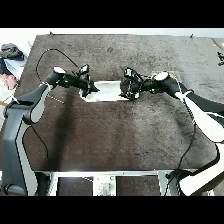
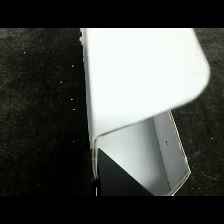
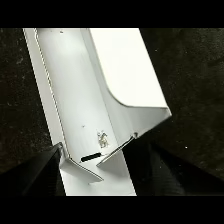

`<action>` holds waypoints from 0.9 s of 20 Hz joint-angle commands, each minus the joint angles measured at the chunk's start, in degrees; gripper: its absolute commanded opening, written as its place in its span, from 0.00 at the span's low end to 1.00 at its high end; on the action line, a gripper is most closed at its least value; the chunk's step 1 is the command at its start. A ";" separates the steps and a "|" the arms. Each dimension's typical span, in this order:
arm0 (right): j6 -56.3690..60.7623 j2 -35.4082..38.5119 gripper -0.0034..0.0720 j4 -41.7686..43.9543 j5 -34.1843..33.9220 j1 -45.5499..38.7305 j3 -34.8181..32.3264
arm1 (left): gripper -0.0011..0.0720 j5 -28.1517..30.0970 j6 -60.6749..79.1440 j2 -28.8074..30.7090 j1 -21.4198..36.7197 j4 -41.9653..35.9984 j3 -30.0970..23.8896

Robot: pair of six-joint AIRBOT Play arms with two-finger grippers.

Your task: Fold the box and place the chain.

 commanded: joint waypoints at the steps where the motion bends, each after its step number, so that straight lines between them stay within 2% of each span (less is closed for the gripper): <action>1: 1.73 -4.83 0.87 -0.46 8.44 -1.75 5.81 | 0.03 -0.04 0.04 0.00 0.00 0.00 -0.02; 3: 1.75 -7.10 0.87 -0.66 12.55 -1.84 8.76 | 0.03 -0.04 0.04 0.00 0.00 0.00 -0.02; 8: 0.87 -11.41 0.87 -0.68 16.09 -1.68 13.46 | 0.03 -0.04 0.04 0.00 0.00 0.00 -0.02; 18: -2.36 -13.00 0.86 -4.02 11.26 0.76 13.57 | 0.03 -0.07 0.04 0.00 0.00 0.00 -0.02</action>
